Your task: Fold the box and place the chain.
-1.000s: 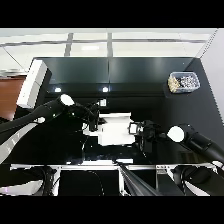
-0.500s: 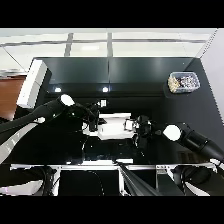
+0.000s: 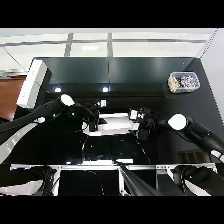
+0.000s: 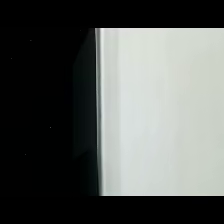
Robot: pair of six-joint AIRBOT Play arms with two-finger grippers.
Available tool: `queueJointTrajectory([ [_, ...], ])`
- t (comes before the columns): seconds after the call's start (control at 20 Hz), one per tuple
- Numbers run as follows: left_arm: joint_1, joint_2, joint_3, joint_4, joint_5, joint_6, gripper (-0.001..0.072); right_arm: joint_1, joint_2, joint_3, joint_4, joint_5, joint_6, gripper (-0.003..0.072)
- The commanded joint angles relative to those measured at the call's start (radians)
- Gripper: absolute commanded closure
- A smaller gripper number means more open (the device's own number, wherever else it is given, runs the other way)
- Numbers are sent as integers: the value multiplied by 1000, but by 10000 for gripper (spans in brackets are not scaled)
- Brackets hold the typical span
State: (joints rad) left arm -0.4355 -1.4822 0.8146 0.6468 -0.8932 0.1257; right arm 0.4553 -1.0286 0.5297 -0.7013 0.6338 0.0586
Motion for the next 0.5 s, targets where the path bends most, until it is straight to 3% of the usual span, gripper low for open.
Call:
queueJointTrajectory([
  [0.0,0,1,0,0,-1,2,683,-57,-47,2,184,51,-218,-11],
  [0.2,0,1,0,0,0,2,683,-63,-109,2,234,115,-310,-11],
  [0.45,0,1,0,-1,0,2,683,-63,-195,2,210,102,-346,-10],
])
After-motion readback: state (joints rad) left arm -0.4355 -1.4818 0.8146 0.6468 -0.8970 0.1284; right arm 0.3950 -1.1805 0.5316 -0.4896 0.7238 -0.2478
